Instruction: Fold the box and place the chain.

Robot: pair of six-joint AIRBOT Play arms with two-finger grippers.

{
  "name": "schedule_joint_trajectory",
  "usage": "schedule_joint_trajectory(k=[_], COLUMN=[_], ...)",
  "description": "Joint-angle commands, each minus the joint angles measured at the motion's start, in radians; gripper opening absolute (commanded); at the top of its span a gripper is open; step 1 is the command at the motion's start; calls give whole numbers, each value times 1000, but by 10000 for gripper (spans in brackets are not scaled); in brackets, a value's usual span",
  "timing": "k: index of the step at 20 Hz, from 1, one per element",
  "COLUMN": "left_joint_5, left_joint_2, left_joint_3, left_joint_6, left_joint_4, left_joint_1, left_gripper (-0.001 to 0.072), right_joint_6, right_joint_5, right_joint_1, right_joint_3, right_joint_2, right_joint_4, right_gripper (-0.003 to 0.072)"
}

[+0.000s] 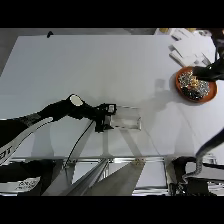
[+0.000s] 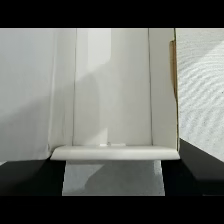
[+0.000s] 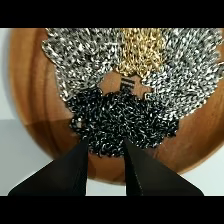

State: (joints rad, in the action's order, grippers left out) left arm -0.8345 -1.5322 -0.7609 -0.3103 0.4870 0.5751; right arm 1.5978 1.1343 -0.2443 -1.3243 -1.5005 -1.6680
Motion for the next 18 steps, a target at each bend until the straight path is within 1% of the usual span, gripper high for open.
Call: schedule_joint_trajectory(k=[1, 2, 3, 12, 16, 18], left_joint_5=[0, 0, 0, 0, 0, 0], left_joint_2=[0, 0, 1, 0, 0, 1], left_joint_3=[0, 0, 0, 0, 0, 0], left_joint_6=[0, 0, 0, 0, 0, 0], left_joint_4=[0, 0, 0, 0, 0, 0], left_joint_1=[0, 0, 0, 0, 0, 0], left_gripper=[150, 150, 150, 150, 150, 150], right_joint_6=[-9, -9, -9, -10, -25, -32], right_joint_5=[1, 2, 2, -2, 26, 28], right_joint_1=[-19, -19, -19, -19, -19, -19], right_joint_3=[-1, -1, -1, -1, -1, -1], right_joint_2=[-104, -117, -126, -142, -179, -189], right_joint_4=[22, 30, 35, 45, 76, 76], right_gripper=[195, 144, 128, 128, 127, 99])
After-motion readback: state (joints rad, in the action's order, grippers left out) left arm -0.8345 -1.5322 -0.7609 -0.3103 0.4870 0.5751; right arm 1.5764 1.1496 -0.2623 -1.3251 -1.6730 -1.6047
